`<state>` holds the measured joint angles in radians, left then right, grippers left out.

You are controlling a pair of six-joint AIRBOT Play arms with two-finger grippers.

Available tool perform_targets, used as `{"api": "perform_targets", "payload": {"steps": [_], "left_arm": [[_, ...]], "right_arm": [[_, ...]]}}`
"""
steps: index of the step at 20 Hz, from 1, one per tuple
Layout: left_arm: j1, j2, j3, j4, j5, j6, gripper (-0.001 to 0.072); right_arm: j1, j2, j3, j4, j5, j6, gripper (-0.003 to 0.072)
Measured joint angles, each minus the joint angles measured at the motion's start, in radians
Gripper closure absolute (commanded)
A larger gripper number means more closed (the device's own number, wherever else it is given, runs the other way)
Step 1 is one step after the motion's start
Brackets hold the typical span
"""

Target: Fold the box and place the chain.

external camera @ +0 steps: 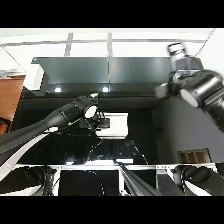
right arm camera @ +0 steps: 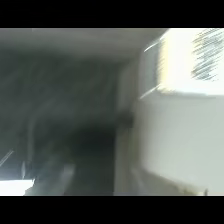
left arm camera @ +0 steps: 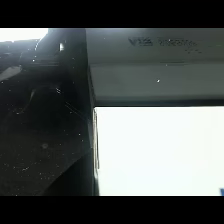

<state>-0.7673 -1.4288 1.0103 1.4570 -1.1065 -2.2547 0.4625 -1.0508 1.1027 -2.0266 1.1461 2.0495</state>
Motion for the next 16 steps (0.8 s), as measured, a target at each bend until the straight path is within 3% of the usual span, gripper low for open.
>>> {"api": "perform_targets", "payload": {"steps": [3,6,8,9,10,14,15,16], "left_arm": [[0.0,0.0,0.0,0.0,0.002,0.0,0.0683],[0.0,0.0,0.0,0.0,0.003,0.0,0.0683],[0.0,0.0,0.0,0.0,0.003,0.0,0.0683],[0.0,0.0,0.0,0.0,0.003,0.0,0.0683],[0.0,0.0,0.0,0.0,0.003,0.0,0.0683],[0.0,0.0,0.0,0.0,0.001,-0.001,0.0683],[0.0,0.0,0.0,0.0,0.001,0.0,0.0683],[0.0,0.0,0.0,0.0,0.001,0.0,0.0683]], "right_arm": [[-0.216,-0.087,-0.008,-0.013,-0.198,0.005,-0.0026],[-0.417,-0.258,0.086,0.109,-0.325,0.007,-0.0024],[-0.527,-0.406,0.218,0.243,-0.321,-0.017,-0.0023],[-0.566,-0.475,0.288,0.3,-0.296,-0.033,0.0028],[-0.601,-0.549,0.364,0.351,-0.254,-0.048,0.0027],[-0.677,-0.765,0.582,0.452,-0.101,-0.081,0.0027],[-0.684,-0.796,0.611,0.464,-0.084,-0.087,0.0048],[-0.689,-0.823,0.633,0.477,-0.073,-0.094,0.0134]]}}
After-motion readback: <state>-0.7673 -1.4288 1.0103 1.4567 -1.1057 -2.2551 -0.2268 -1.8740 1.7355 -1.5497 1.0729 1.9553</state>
